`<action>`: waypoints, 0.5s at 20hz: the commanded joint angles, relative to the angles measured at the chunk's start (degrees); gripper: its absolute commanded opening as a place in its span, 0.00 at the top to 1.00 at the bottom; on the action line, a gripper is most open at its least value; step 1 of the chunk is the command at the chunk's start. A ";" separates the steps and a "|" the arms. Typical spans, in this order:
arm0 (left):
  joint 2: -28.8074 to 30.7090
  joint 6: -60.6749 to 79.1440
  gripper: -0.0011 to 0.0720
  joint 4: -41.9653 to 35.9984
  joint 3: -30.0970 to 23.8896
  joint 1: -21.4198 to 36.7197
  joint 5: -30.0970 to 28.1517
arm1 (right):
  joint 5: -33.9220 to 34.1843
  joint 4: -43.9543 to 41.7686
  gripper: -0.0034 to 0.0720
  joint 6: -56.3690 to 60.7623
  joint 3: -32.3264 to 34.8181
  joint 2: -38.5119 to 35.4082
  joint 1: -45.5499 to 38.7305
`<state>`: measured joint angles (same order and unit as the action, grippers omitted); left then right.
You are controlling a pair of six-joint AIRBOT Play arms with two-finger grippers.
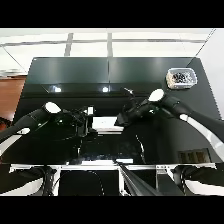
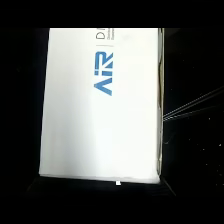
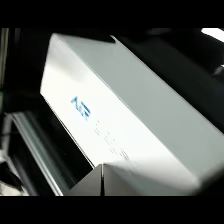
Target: Fold the box and place the chain.
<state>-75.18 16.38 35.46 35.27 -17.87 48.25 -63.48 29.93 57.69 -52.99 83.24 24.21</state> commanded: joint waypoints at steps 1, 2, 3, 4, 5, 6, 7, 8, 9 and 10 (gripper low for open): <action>1.49 -0.31 0.31 0.94 0.09 0.24 0.04 | -8.70 2.38 0.95 0.87 -2.19 -7.45 -7.02; 2.75 -0.68 0.05 1.88 0.07 0.44 0.48 | -10.45 5.16 0.95 1.31 -2.19 -10.80 -10.03; 4.15 -3.52 0.00 3.37 0.15 0.83 0.37 | -11.69 8.61 0.95 2.38 -2.19 -13.75 -12.61; 5.92 -6.86 0.00 6.16 0.52 1.33 0.46 | -12.76 12.50 0.95 3.87 -2.19 -16.52 -15.21; 7.93 -10.19 0.00 8.24 1.05 1.86 1.55 | -13.88 15.96 0.95 5.55 -2.16 -18.84 -17.53; 10.16 -12.81 0.00 8.85 1.75 2.27 3.69 | -14.71 18.29 0.95 7.06 -2.16 -20.44 -19.39; 12.09 -13.42 0.00 8.39 2.62 2.19 5.53 | -15.02 19.76 0.95 8.33 -2.16 -21.59 -20.85; 13.16 -13.57 0.00 6.10 3.72 1.51 6.19 | -14.93 20.06 0.95 8.98 -2.16 -22.08 -21.62; 13.27 -14.47 0.01 2.82 5.03 0.50 5.95 | -14.58 19.82 0.94 8.98 -2.14 -22.10 -21.86; 12.52 -14.82 0.01 -0.76 6.51 -1.25 4.22 | -13.09 19.63 0.95 8.98 -1.95 -22.10 -21.70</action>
<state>-64.36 5.08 39.97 38.96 -17.23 52.31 -76.60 46.30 64.64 -55.02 63.35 4.91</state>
